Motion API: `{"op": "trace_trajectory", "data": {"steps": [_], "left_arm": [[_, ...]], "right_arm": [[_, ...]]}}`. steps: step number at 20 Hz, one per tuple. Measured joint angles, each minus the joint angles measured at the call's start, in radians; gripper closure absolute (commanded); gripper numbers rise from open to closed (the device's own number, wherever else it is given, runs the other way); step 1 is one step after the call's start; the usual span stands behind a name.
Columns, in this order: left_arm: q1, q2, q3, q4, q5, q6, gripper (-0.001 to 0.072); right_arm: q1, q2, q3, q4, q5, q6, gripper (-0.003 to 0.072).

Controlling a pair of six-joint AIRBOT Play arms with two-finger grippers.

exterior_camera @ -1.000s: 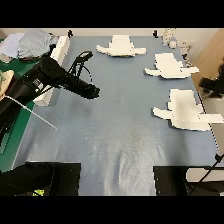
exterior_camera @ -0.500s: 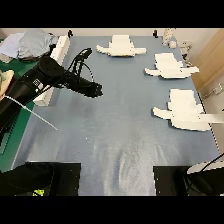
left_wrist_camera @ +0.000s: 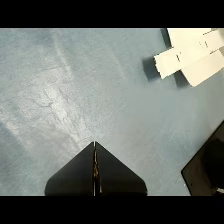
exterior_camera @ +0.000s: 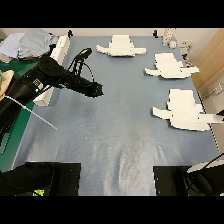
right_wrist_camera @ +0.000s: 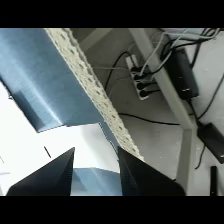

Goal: Fold the box.

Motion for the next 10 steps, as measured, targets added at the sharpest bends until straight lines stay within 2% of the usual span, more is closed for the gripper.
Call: {"op": "trace_trajectory", "data": {"steps": [2,4,5,6,10], "left_arm": [[0.0,0.0,0.0,-0.008,0.0,0.0,0.0696],[0.0,0.0,0.0,-0.013,-0.002,0.0,0.0696],[0.0,0.0,0.0,-0.015,-0.005,0.0,0.0696],[0.0,0.0,0.0,-0.016,-0.008,-0.001,0.0696],[0.0,0.0,0.0,-0.018,-0.023,-0.001,0.0696]], "right_arm": [[0.001,-0.009,0.0,0.061,-0.035,-0.041,0.0467],[0.01,-0.014,0.0,0.106,-0.066,-0.071,0.0599],[0.019,-0.016,0.0,0.119,-0.08,-0.08,0.061],[0.03,-0.017,0.0,0.134,-0.095,-0.088,0.0691],[0.105,-0.019,-0.001,0.184,-0.154,-0.101,0.069]]}}
